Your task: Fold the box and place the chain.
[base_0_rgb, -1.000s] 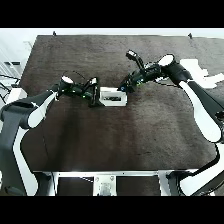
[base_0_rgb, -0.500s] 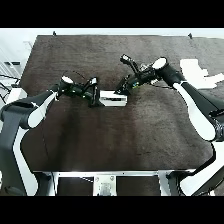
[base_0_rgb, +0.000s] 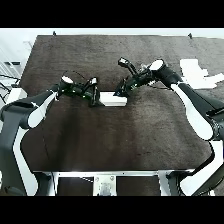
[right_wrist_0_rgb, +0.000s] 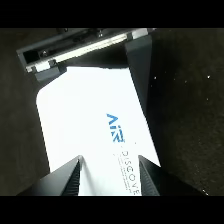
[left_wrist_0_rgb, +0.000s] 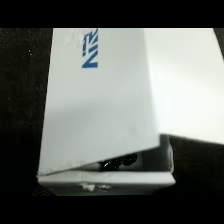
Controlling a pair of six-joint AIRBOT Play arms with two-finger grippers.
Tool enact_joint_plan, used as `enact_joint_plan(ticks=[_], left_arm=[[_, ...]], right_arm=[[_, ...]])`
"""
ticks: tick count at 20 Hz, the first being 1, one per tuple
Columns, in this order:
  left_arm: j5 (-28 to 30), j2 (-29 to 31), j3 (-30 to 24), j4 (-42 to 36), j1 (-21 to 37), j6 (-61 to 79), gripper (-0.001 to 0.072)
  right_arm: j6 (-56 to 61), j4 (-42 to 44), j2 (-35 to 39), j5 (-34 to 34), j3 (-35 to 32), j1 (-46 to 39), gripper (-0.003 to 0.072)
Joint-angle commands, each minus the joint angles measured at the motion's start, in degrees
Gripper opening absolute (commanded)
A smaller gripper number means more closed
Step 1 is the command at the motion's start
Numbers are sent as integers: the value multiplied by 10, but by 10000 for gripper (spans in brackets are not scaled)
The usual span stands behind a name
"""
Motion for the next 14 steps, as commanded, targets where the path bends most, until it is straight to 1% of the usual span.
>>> enact_joint_plan(ticks=[1,3,14], left_arm=[[-1,0,0,0,0,1,407],[-1,0,0,0,0,1,407],[-1,0,0,0,0,1,407]], right_arm=[[-1,-11,0,-20,1,0,422],[-16,-11,0,-25,1,2,422],[-16,-2,1,-28,17,4,421]])
